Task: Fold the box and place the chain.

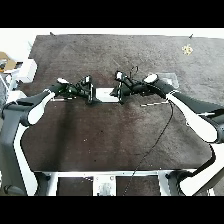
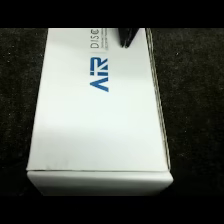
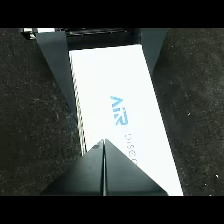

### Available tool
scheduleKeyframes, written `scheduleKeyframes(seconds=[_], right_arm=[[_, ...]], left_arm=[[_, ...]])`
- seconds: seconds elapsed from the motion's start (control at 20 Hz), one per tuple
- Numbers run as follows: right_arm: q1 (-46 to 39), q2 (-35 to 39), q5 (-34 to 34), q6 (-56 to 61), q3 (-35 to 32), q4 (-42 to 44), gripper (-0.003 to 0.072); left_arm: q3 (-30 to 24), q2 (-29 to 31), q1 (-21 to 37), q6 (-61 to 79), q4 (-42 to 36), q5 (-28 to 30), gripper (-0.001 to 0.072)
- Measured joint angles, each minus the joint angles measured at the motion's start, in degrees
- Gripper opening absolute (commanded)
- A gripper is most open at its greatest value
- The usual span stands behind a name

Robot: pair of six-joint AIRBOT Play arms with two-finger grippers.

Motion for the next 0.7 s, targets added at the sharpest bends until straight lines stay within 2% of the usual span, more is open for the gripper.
scheduleKeyframes(seconds=[0.15,0.35,0.5,0.7], right_arm=[[-1.0,2.7,-1.5,-0.9,-0.2,3.4,0.0001],[-2.4,10.6,-2.1,0.2,-0.9,11.8,0.0001],[-3.0,19.4,-8.7,3.8,-5.3,14.7,0.0001],[-3.5,35.2,-24.6,8.5,-18.7,16.2,0.0001]], left_arm=[[0.0,0.0,0.0,0.1,0.1,0.0,0.0292],[0.0,0.0,0.0,0.1,0.1,0.0,0.0292],[0.0,0.0,0.0,0.1,0.1,0.0,0.0292],[0.0,0.0,0.0,0.1,0.1,0.0,0.0293]])
